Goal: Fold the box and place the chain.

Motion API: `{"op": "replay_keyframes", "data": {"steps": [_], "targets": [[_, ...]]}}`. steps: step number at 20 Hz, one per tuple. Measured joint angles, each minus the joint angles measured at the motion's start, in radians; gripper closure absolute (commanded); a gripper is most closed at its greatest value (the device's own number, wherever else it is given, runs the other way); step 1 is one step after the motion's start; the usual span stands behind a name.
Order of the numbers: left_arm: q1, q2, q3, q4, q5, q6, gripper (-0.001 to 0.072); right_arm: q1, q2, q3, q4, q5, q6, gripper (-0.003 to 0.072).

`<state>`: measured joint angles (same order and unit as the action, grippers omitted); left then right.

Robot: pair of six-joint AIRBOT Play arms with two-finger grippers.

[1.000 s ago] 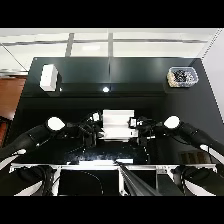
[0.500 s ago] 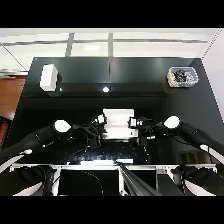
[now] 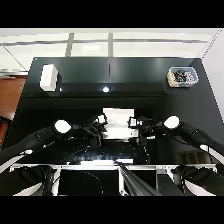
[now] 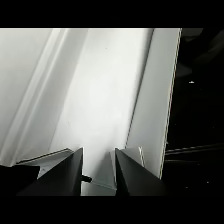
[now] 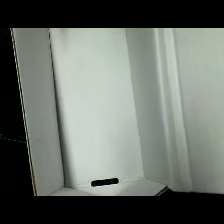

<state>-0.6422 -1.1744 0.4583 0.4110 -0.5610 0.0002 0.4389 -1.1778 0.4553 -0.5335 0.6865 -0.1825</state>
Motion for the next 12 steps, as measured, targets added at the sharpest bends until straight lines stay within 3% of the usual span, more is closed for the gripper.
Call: {"op": "replay_keyframes", "data": {"steps": [1, 2, 4, 8, 12], "targets": [[0.000, 0.000, 0.000, 0.001, 0.000, 0.001, 0.0338, 0.000, 0.000, 0.000, -0.001, 0.000, 0.000, 0.0289], [0.000, 0.000, 0.000, 0.002, 0.000, 0.001, 0.0359, 0.000, 0.000, 0.000, -0.001, 0.000, -0.001, 0.0289], [0.001, 0.000, 0.000, 0.003, 0.006, -0.005, 0.0679, 0.000, 0.000, 0.000, -0.001, 0.000, 0.000, 0.0289], [0.031, 0.037, -0.001, 0.053, -0.008, -0.023, 0.0678, 0.000, 0.000, 0.000, -0.001, 0.000, 0.000, 0.0289], [0.140, 0.165, -0.001, 0.214, -0.026, -0.238, 0.0676, 0.000, 0.000, 0.000, 0.000, -0.001, 0.001, 0.0289]]}}
